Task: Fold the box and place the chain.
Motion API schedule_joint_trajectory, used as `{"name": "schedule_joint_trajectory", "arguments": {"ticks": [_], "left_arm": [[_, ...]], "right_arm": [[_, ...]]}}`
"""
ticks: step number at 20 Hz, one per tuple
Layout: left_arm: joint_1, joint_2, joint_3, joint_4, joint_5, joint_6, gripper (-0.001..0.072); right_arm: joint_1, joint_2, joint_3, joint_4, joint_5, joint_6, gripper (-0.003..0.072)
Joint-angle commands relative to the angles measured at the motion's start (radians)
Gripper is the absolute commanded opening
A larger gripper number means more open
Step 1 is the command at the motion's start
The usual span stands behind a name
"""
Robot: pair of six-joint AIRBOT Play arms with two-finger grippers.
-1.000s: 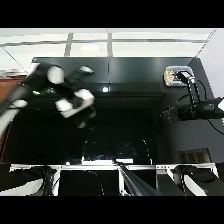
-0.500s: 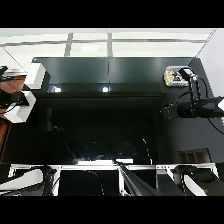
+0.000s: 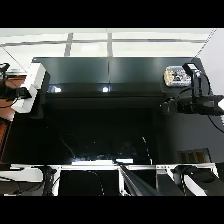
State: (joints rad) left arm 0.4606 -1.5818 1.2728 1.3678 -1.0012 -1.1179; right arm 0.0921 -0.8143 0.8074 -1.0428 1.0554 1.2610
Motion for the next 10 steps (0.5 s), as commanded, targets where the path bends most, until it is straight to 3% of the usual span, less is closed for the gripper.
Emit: {"name": "schedule_joint_trajectory", "arguments": {"ticks": [1, 2, 3, 4, 7, 10], "left_arm": [[-0.012, -0.095, 0.076, -0.039, 0.056, 0.012, 0.0374], [-0.015, -0.113, 0.097, -0.058, 0.056, 0.012, 0.0381], [-0.019, -0.126, 0.121, -0.072, 0.056, 0.012, 0.0506], [-0.025, -0.132, 0.143, -0.068, 0.057, 0.011, 0.0718], [-0.032, -0.132, 0.289, -0.064, -0.028, 0.010, 0.0720], [-0.037, -0.132, 0.569, -0.093, -0.203, -0.098, 0.0716]], "right_arm": [[0.000, 0.000, 0.000, 0.002, -0.028, 0.001, 0.0016], [0.000, -0.001, 0.000, 0.003, -0.028, 0.002, 0.0016], [0.000, -0.001, 0.000, 0.003, -0.028, 0.006, 0.0016], [0.000, -0.001, 0.000, 0.003, -0.028, 0.013, 0.0016], [0.000, -0.001, 0.000, 0.003, -0.029, 0.019, 0.0016], [0.002, -0.001, -0.002, 0.003, -0.080, 0.019, 0.0016]]}}
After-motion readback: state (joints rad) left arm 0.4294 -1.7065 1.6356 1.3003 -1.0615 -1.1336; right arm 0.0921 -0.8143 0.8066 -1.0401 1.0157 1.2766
